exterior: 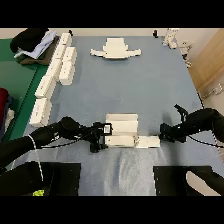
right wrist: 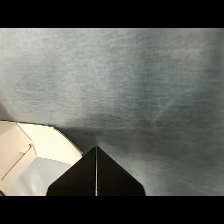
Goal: Fold the box.
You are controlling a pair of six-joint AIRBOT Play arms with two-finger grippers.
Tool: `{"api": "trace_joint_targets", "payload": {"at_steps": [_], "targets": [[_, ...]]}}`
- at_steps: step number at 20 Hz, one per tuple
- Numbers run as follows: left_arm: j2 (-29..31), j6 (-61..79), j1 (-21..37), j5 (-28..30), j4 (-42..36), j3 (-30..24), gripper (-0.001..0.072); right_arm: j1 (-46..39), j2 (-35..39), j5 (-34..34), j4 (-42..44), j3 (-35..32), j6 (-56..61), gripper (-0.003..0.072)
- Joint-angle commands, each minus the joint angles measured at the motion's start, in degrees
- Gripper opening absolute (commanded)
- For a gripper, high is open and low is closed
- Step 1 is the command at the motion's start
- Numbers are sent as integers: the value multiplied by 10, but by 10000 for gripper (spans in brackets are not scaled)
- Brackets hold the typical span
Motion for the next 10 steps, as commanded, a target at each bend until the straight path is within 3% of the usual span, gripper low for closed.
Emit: {"api": "trace_joint_targets", "payload": {"at_steps": [1,6,10], "targets": [[0,0,0,0,0,0,520,-3,1,-37,81,-13,-47,1],[0,0,0,0,0,0,520,19,15,-43,91,-14,-50,1],[0,0,0,0,0,0,520,63,14,6,92,-30,-49,2]]}}
